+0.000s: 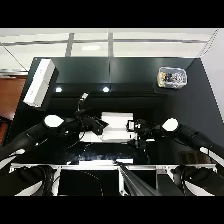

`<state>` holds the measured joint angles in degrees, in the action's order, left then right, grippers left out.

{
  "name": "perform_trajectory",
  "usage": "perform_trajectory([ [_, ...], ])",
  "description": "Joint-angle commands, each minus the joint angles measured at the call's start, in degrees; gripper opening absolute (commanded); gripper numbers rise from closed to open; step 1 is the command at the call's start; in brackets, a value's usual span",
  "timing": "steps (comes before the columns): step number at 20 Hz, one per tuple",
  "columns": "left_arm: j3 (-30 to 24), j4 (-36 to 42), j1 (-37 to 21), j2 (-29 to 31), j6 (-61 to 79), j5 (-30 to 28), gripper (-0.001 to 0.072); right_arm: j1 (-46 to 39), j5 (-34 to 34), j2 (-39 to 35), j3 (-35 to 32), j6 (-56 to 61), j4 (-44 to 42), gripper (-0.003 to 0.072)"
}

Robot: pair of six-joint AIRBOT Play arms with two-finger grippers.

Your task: Fold the box and place the chain.

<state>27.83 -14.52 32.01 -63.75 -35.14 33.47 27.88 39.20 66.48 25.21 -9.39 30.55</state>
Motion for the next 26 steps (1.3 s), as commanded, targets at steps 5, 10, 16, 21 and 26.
perform_trajectory([
  [5,0.4,1.3,0.0,-6.1,2.4,-3.0,0.0023,0.0,0.0,0.0,0.0,0.0,0.0,0.0413],
  [10,5.2,-4.2,-0.3,-6.0,3.0,1.7,0.0023,0.0,0.0,0.0,0.0,0.0,0.0,0.0413],
  [16,7.7,-13.3,-3.6,-6.4,-0.7,7.7,0.0023,0.0,0.0,0.0,0.0,0.0,0.0,0.0413],
  [21,7.7,-14.5,-3.1,-10.3,-1.2,7.8,0.0023,0.0,0.0,0.0,0.0,0.0,0.0,0.0413],
  [26,8.1,-15.7,-3.2,-11.4,-1.2,10.2,0.0023,0.0,0.0,0.0,0.0,0.0,0.0,0.0413],
])
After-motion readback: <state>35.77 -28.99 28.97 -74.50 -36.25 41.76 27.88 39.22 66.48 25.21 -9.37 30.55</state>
